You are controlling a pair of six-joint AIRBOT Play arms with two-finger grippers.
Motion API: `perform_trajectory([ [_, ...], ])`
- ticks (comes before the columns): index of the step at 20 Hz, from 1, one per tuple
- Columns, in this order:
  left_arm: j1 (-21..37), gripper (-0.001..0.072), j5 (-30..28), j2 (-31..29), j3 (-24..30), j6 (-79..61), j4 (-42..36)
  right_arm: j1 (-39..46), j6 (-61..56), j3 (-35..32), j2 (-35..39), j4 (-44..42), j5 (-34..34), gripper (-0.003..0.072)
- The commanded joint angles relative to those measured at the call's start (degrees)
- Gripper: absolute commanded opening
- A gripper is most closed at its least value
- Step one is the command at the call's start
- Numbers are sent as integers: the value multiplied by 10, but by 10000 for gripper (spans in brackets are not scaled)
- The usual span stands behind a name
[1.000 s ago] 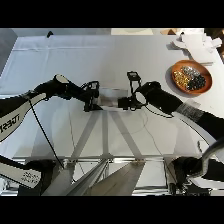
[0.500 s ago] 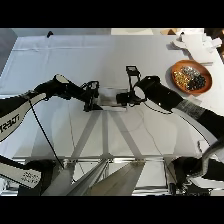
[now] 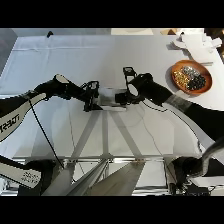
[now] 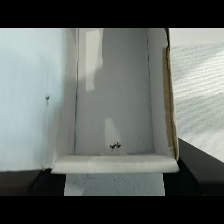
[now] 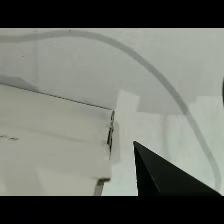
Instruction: Fold the box and place the chain.
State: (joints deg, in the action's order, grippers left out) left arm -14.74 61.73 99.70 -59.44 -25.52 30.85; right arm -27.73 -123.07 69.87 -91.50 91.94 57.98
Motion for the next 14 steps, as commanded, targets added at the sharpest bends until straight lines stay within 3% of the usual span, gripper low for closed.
perform_trajectory([
  [1, 0, 211, 0, 0, 0, 0, 0, -1, -17, 23, -19, 31, 55, 331],
  [3, 0, 211, 0, 0, 0, 0, 0, -2, -17, 28, -22, 45, 76, 282],
  [14, 0, 211, 0, 0, 0, 0, 0, -26, -107, 29, -23, 38, -3, 292],
])
